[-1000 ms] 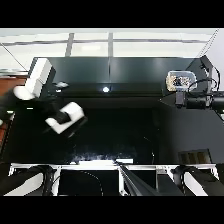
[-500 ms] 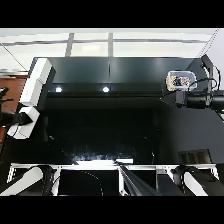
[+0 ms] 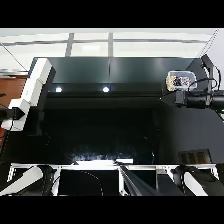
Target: Fold the box and place the chain.
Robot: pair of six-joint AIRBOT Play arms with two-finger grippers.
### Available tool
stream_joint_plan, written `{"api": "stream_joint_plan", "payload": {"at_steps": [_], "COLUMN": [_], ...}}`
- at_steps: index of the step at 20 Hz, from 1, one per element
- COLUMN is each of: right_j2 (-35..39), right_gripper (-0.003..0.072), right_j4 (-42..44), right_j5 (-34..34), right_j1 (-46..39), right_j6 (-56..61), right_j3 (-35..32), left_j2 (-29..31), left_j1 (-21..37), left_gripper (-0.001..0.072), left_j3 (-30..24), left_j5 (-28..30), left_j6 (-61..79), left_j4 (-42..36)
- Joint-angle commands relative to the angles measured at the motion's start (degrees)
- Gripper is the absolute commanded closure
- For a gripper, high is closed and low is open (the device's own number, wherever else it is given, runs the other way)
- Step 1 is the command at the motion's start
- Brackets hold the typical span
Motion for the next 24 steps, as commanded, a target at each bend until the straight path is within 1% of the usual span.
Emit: {"api": "stream_joint_plan", "payload": {"at_steps": [1,3,6,10,11,12,13,15,17,19,21,22,23,24], "right_j2": [0.0,0.0,0.0,0.0,0.0,0.0,0.0,0.0,0.0,0.0,0.0,0.0,0.0,0.1], "right_gripper": [0.0676,0.0676,0.0675,0.0675,0.0675,0.0675,0.0675,0.0675,0.0676,0.0675,0.0676,0.0676,0.0677,0.0677], "right_j4": [0.0,0.0,0.0,0.0,0.0,0.0,0.0,0.0,0.1,0.1,0.1,0.1,-0.2,-1.3], "right_j5": [0.0,-0.2,-0.4,-0.2,-0.2,-0.2,-0.2,0.0,-0.2,-1.3,-2.3,-2.6,-2.4,-1.7], "right_j1": [0.0,0.0,0.0,0.0,0.0,0.0,0.0,0.0,0.0,0.0,0.0,0.0,0.0,0.0], "right_j6": [0.1,0.1,0.1,0.5,0.5,0.5,0.5,0.7,1.4,3.0,3.5,3.8,4.0,4.2], "right_j3": [0.0,0.0,0.0,0.0,0.0,0.0,0.0,0.0,0.0,0.0,0.1,0.1,0.4,1.2], "left_j2": [-0.3,-1.6,-4.2,-5.1,-5.2,-5.2,-5.0,-4.1,-2.3,-0.2,2.2,3.3,4.5,5.5], "left_j1": [-0.5,-0.7,-2.6,-4.7,-4.8,-4.8,-4.8,-4.8,-4.9,-5.6,-7.8,-9.8,-12.3,-14.8], "left_gripper": [0.0377,0.0377,0.0377,0.0376,0.0363,0.0232,0.0003,-0.0002,-0.0001,0.0,0.0002,0.0016,0.018,0.0524], "left_j3": [0.0,0.0,0.0,0.1,0.1,0.0,0.1,1.6,4.9,9.1,12.4,13.9,15.2,16.1], "left_j5": [6.8,6.3,5.0,7.5,7.8,8.5,9.0,7.9,6.6,4.9,4.2,2.7,0.6,-2.0], "left_j6": [3.1,3.7,3.7,3.5,3.5,3.5,3.3,2.1,-1.0,-3.6,-7.6,-9.4,-11.9,-13.4], "left_j4": [-2.3,-2.0,-2.1,-2.6,-2.9,-2.9,-2.9,-2.5,-3.3,-6.8,-11.6,-12.7,-12.7,-12.8]}}
